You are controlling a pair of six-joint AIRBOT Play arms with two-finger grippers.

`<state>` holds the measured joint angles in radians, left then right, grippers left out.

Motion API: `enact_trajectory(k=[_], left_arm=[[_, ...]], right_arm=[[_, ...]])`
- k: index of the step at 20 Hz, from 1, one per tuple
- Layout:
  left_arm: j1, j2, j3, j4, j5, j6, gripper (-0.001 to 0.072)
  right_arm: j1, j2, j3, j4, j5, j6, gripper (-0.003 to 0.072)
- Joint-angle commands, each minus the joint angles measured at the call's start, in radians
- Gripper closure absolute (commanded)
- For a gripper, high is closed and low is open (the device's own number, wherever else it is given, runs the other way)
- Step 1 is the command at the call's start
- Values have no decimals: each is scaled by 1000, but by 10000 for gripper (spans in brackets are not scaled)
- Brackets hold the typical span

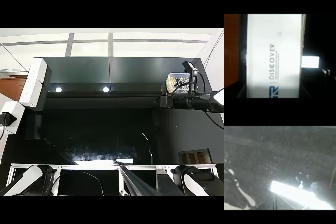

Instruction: Fold the box and place the chain.

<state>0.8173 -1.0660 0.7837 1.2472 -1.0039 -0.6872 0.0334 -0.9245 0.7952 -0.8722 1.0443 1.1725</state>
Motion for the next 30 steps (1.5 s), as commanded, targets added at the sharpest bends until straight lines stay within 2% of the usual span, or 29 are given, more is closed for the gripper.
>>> enact_trajectory(k=[1, 3, 6, 12, 13, 14, 15, 18, 21, 23, 26, 28, 29, 30], left_arm=[[5, -14, -74, -59, 182, 61, 348], [4, -42, -89, -99, 202, 61, 348], [-15, -89, -89, -133, 171, 117, 347], [-142, -95, -89, -130, 268, 124, 325], [-156, -95, -89, -131, 272, 123, 226], [-167, -95, -89, -134, 266, 113, 51], [-171, -94, -89, -134, 253, 87, -2], [-166, -89, -76, -85, 172, -34, -2], [-166, -53, -24, -51, 56, -110, -2], [-166, -9, 35, -50, -18, -133, -3], [-175, 62, 126, -56, -37, -276, -3], [-231, 98, 207, -74, -64, -341, 2], [-280, 111, 252, -101, -77, -349, 46], [-337, 119, 294, -114, -83, -372, 282]], right_arm=[[0, 1, 0, 2, -28, 19, 645], [0, 1, 0, 5, -39, 32, 646], [0, 1, 0, 7, -39, 40, 645], [0, 1, 0, 7, -39, 44, 645], [0, 1, 0, 7, -38, 44, 645], [0, 1, 0, 7, -34, 45, 645], [0, 1, 0, 7, -31, 47, 645], [0, 1, 0, 7, -14, 47, 645], [0, 1, 0, 7, 7, 47, 645], [0, 1, 1, 7, 5, 46, 645], [0, 1, 9, 7, 3, 46, 645], [0, 1, 43, -3, 1, 27, 645], [0, 1, 77, -20, 2, 19, 645], [0, 1, 120, -48, 6, 20, 645]])
